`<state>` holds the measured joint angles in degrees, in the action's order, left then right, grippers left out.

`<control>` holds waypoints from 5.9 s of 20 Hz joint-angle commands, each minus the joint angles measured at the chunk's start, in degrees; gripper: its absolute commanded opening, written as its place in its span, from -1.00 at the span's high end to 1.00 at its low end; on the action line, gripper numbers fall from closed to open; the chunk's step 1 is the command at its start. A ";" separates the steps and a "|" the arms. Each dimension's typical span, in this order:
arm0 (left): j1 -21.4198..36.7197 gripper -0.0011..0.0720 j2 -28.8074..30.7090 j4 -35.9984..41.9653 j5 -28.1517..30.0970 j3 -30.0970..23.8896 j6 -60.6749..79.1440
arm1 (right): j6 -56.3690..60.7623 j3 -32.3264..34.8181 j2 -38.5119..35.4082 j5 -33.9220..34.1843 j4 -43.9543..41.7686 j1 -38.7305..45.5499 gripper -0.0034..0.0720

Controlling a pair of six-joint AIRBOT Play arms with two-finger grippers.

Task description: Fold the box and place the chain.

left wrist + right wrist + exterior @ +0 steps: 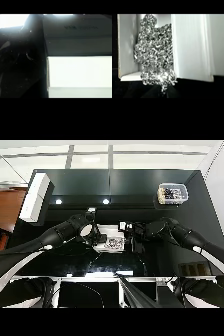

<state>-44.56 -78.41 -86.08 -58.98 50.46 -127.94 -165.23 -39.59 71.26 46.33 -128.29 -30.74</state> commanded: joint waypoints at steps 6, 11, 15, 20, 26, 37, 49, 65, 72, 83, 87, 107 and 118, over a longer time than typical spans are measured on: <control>-0.04 0.89 -0.02 0.00 -0.13 -0.02 0.02 | 18.88 -4.13 -5.01 15.69 6.84 0.39 0.84; -0.04 0.89 -0.02 0.02 -0.09 -0.02 0.00 | 25.07 -10.40 -7.52 18.45 -7.39 -0.11 0.84; -0.04 0.89 -0.02 0.00 -0.15 -0.02 0.02 | 33.51 -10.40 -3.89 9.35 -5.55 -4.83 0.19; -0.04 0.89 -0.02 0.00 -0.20 -0.02 0.00 | 39.93 -10.45 -7.19 18.67 1.95 1.29 -0.58; -0.04 -0.12 0.00 0.00 -1.29 0.90 0.00 | 43.43 -10.36 -13.03 24.98 6.99 16.46 -0.59; 7.39 -0.78 13.75 -3.67 -14.86 6.97 25.62 | 45.92 -10.27 -13.03 26.53 7.23 20.50 -0.59; 35.78 -0.77 22.82 44.39 0.50 -21.38 123.43 | 52.22 -10.27 -13.03 25.22 6.32 19.91 -0.59; 30.32 -0.76 6.84 49.72 0.44 -18.12 147.47 | 53.88 -10.27 -13.03 21.84 6.40 19.91 -0.59; 27.96 -0.80 5.40 50.93 1.46 -18.21 147.51 | 53.88 -10.27 -13.03 20.33 6.40 19.91 -0.59; 27.80 -1.00 5.40 51.43 3.48 -18.14 146.73 | 53.88 -10.27 -13.00 20.33 6.40 19.91 -0.59; 27.80 -1.00 6.51 51.41 3.23 -18.14 146.57 | 53.88 -10.27 -13.00 20.33 6.40 19.91 -0.59; 26.60 -1.00 6.64 53.55 4.39 -19.50 146.62 | 53.88 -10.27 -13.00 20.31 6.40 19.91 -0.59; 23.85 -0.92 6.67 51.10 7.82 -19.67 144.10 | 53.94 -10.27 -13.00 19.43 6.38 19.91 -0.59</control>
<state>-19.33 -71.75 -33.32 -52.97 30.83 17.61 -111.33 -49.89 58.30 65.91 -121.89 -10.76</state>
